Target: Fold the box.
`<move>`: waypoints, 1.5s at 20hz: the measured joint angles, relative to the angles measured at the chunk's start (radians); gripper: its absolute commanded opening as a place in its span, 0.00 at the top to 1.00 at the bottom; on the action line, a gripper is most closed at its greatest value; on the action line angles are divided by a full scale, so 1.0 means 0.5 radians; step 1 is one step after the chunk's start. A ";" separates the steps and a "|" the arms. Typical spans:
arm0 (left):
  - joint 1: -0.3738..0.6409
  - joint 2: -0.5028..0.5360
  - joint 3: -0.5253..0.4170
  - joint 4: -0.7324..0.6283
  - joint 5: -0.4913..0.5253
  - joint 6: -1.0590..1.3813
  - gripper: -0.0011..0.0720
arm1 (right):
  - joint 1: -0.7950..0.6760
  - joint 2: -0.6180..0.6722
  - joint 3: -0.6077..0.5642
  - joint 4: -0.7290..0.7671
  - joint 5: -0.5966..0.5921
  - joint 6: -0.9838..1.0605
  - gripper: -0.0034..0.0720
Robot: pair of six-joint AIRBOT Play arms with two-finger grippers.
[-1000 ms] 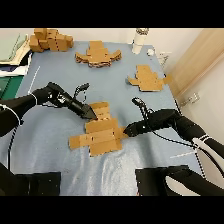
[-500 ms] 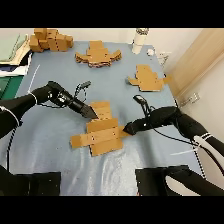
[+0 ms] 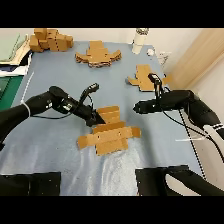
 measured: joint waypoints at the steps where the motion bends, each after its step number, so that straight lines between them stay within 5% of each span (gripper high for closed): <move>1: -0.028 0.045 -0.055 -0.015 0.083 0.070 0.97 | 0.000 -0.009 0.008 0.024 0.005 0.010 0.95; 9: -0.178 0.171 -0.291 -0.037 0.381 0.365 0.97 | 0.099 -0.109 0.029 0.104 0.108 0.025 0.95; 20: -0.115 0.207 -0.286 0.008 0.194 0.417 0.97 | 0.156 -0.151 0.029 0.113 0.153 0.025 0.95; 30: -0.100 0.132 -0.285 0.053 0.218 0.424 0.97 | 0.158 -0.155 0.029 0.113 0.136 0.034 0.95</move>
